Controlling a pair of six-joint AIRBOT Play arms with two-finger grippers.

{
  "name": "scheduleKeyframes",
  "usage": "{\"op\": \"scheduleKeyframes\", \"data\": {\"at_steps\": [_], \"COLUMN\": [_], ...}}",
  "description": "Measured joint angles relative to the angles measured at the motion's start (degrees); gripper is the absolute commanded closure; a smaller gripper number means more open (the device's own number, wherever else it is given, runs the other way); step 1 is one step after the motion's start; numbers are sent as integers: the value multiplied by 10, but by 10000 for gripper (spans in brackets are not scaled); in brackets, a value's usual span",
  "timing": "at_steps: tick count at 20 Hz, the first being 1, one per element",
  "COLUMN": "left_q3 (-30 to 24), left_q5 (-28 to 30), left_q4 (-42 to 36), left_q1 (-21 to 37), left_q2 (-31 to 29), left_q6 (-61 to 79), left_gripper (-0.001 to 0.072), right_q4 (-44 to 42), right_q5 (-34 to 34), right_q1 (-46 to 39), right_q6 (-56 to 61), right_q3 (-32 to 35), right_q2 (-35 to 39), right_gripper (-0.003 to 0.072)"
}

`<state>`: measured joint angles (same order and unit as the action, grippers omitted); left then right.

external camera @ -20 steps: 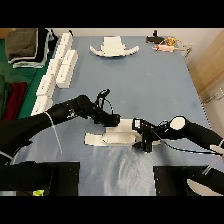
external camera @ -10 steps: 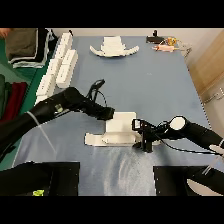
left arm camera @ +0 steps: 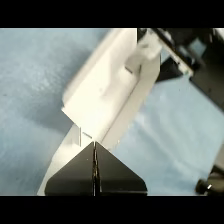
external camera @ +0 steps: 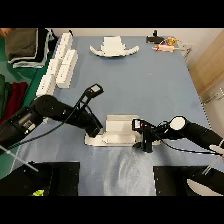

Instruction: Fold the box.

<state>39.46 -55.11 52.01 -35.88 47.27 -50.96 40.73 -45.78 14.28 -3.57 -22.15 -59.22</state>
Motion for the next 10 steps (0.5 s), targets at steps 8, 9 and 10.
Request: {"op": "scheduleKeyframes", "data": {"at_steps": [8,9,10], "left_q3": [-126,-138,-149], "left_q5": [40,55,72], "left_q4": [-5,-16,-28], "left_q1": [4,7,9], "left_q2": [-70,-70,-66], "left_q6": [259,292,327], "left_gripper": [17,17,17], "right_q4": [0,0,0], "right_q5": [0,0,0], "right_q1": [0,0,0], "right_q6": [0,0,0], "right_q3": [0,0,0], "right_q2": [0,0,0], "right_gripper": [174,175,175]}}
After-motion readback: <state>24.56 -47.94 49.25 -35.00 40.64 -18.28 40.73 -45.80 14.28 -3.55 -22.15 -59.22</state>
